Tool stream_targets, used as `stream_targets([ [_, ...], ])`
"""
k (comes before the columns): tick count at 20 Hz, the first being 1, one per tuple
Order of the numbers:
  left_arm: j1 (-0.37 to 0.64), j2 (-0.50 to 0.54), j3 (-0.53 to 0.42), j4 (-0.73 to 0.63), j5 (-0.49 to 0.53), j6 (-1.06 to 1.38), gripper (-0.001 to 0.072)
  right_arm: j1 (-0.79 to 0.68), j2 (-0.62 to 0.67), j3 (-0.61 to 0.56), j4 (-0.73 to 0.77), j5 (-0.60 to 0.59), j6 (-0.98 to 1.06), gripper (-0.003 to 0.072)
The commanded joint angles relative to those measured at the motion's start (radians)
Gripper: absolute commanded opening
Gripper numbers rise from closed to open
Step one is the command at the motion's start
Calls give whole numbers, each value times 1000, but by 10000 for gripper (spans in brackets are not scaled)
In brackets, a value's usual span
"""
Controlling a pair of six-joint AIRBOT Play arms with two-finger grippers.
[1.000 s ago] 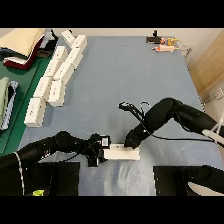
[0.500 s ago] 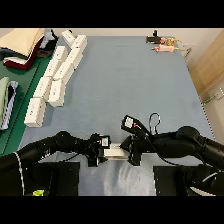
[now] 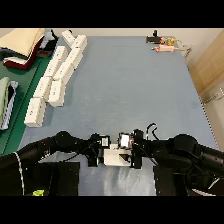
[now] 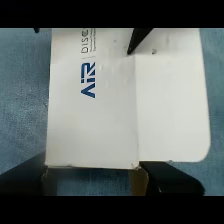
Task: Fold the box.
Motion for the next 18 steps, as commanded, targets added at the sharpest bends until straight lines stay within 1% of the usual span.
stream_targets([
  [1,0,0,0,0,0,0,411,13,-1,1,-12,-14,-61,537],
  [4,0,0,0,0,0,0,411,42,-2,0,-10,-60,-120,537],
  [13,0,0,0,0,0,0,411,42,-25,0,-97,-60,-192,537],
  [18,0,0,0,0,0,0,411,49,-25,0,-100,-61,-225,537],
])
